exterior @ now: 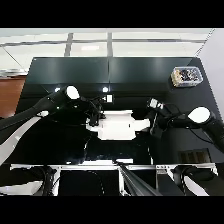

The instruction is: Fold the box and place the chain.

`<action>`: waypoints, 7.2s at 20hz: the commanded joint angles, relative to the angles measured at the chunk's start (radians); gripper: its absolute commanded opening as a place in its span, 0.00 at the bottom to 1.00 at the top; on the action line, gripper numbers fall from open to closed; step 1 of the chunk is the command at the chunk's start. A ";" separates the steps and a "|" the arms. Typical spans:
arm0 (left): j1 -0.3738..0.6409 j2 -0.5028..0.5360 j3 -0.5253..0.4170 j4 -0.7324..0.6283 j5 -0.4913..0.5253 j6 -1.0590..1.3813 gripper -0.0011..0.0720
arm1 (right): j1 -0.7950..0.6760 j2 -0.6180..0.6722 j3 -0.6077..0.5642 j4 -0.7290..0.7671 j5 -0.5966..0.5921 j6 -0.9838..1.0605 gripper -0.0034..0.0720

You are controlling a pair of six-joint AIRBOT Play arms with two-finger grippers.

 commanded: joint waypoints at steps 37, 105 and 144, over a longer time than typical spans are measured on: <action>-0.001 -0.004 0.002 -0.011 0.002 -0.003 0.05 | 0.131 -0.177 0.062 0.220 -0.229 -0.311 0.96; 0.015 0.377 -0.220 -0.313 -0.200 -0.855 0.05 | 0.166 -0.414 0.098 0.162 -0.210 -0.491 0.21; 0.365 0.493 -0.317 -0.105 -0.140 -0.394 0.06 | 0.166 -0.414 0.097 0.161 -0.210 -0.491 0.21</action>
